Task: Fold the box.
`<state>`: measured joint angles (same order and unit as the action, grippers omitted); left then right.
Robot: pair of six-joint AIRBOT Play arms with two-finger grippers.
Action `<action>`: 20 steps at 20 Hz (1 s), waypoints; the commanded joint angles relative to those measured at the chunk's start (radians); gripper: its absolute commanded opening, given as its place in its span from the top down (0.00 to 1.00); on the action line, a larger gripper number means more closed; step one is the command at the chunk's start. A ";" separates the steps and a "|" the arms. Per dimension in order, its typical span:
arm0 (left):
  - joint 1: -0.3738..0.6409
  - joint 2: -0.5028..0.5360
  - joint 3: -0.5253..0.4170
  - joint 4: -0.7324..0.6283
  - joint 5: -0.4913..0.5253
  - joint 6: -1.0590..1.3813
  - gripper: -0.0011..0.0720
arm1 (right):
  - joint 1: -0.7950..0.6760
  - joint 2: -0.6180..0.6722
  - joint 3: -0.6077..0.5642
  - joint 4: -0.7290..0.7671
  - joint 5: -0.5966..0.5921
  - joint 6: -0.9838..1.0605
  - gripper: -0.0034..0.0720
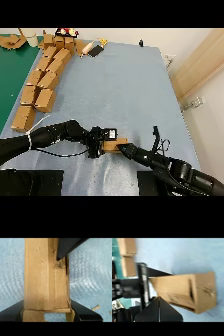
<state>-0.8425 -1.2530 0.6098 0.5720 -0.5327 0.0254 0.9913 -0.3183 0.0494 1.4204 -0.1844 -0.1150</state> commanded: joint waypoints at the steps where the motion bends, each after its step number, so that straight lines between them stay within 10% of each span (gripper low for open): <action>1: 0.000 0.000 0.000 0.000 0.000 0.000 0.29 | -0.008 0.067 0.117 -0.200 -0.358 -0.001 0.96; 5: 0.001 0.000 0.000 0.000 0.000 0.000 0.29 | -0.025 0.123 0.197 -0.515 -0.794 0.003 0.96; 14: 0.001 0.000 0.000 0.000 0.001 0.000 0.29 | -0.182 -0.063 0.232 -0.177 -0.828 -0.298 0.96; 20: 0.000 0.000 0.000 0.000 0.000 0.000 0.29 | -0.448 -0.441 0.540 -0.005 -0.847 -0.810 0.96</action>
<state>-0.8425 -1.2533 0.6098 0.5720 -0.5323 0.0257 0.6643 -0.5980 0.4549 1.3060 -1.0183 -0.6376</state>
